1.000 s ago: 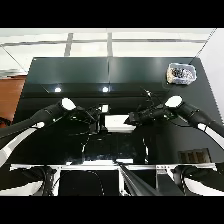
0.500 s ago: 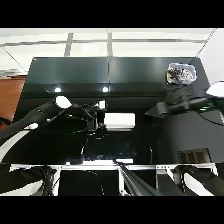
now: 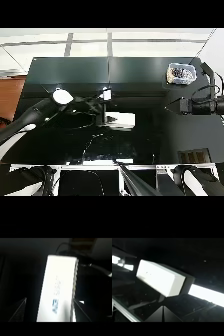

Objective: Fold the box and place the chain.

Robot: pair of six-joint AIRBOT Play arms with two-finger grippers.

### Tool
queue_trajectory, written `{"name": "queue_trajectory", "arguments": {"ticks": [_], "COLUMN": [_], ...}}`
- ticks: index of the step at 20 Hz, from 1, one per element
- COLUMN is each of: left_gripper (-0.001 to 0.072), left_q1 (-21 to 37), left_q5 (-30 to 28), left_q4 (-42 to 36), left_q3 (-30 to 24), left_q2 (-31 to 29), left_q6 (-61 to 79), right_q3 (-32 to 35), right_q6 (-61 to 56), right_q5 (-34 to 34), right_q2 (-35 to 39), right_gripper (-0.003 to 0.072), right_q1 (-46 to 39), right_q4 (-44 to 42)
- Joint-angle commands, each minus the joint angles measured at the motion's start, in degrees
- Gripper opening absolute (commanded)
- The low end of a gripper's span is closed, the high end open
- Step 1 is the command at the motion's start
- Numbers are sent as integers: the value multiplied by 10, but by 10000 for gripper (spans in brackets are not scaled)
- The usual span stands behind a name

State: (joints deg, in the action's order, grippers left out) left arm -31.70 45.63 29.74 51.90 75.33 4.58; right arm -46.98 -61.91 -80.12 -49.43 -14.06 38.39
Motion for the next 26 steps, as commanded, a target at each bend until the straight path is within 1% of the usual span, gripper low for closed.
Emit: {"name": "queue_trajectory", "arguments": {"ticks": [1,2,4,7,12,15,21,26], "left_gripper": [707,707,708,707,707,706,707,702], "left_q1": [-42,-44,-43,-40,-39,-39,-39,-39], "left_q5": [0,10,32,62,84,120,123,124], "left_q4": [-17,-17,-17,-15,63,65,66,100], "left_q3": [80,102,130,136,136,136,136,137], "left_q2": [80,109,150,172,173,173,173,173], "left_q6": [-71,-94,-117,-119,-138,-138,-136,-132], "right_q3": [13,14,14,14,14,14,14,14], "right_q6": [3,7,9,16,17,17,17,17], "right_q5": [21,21,21,22,30,35,37,37], "right_q2": [4,3,4,3,3,3,3,3], "right_gripper": [17,17,17,17,17,17,18,17], "right_q1": [-5,-5,-5,-5,-5,-5,-5,-5], "right_q4": [2,3,3,5,11,11,11,11]}}
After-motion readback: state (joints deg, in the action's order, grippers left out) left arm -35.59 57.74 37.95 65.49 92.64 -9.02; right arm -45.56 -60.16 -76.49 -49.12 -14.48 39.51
